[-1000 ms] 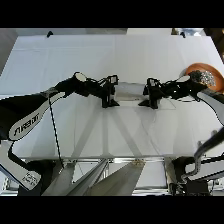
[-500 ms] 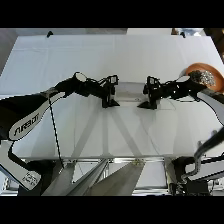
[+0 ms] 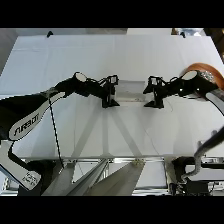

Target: Fold the box and place the chain.

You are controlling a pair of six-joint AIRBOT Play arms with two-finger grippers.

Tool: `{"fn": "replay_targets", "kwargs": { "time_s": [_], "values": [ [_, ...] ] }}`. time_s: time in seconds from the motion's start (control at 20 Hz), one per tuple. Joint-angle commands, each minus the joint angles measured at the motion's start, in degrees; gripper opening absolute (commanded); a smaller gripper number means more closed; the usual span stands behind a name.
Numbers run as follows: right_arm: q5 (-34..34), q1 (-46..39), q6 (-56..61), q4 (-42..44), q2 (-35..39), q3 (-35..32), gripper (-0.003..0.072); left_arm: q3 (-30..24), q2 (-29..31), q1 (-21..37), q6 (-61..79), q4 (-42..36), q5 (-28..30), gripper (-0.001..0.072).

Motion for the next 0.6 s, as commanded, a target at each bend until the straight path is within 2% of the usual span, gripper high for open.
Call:
{"fn": "replay_targets", "kwargs": {
  "time_s": [0.0, 0.1, 0.15, 0.3, 0.35, 0.4, 0.55],
  "values": [
    [-0.2, 0.0, 12.3, -11.8, 5.1, 0.0, 0.0646, 0.0, 0.0, 0.0, 0.0, 0.0, 0.0, 0.0157],
    [-0.1, 0.0, 15.7, -15.6, 7.0, 0.0, 0.0642, 0.0, 0.0, 0.0, 0.0, 0.0, 0.0, 0.0157],
    [0.3, -0.2, 16.5, -15.5, 7.9, 0.0, 0.0540, 0.0, 0.0, 0.0, 0.0, 0.0, 0.0, 0.0157],
    [3.6, -0.2, 17.2, -13.1, 10.8, 0.0, 0.0164, 0.0, 0.0, 0.0, 0.0, 0.0, 0.0, 0.0157],
    [4.6, -0.2, 17.2, -11.6, 12.6, 0.0, 0.0065, 0.0, 0.0, 0.0, 0.0, 0.0, 0.0, 0.0157],
    [5.1, -0.2, 17.2, -10.1, 14.8, 0.0, 0.0010, 0.0, 0.0, 0.0, 0.0, 0.0, 0.0, 0.0157],
    [6.4, -0.2, 18.1, -4.2, 22.0, 0.0, 0.0010, 0.0, 0.0, 0.0, 0.0, 0.0, 0.0, 0.0157]
  ]
}}
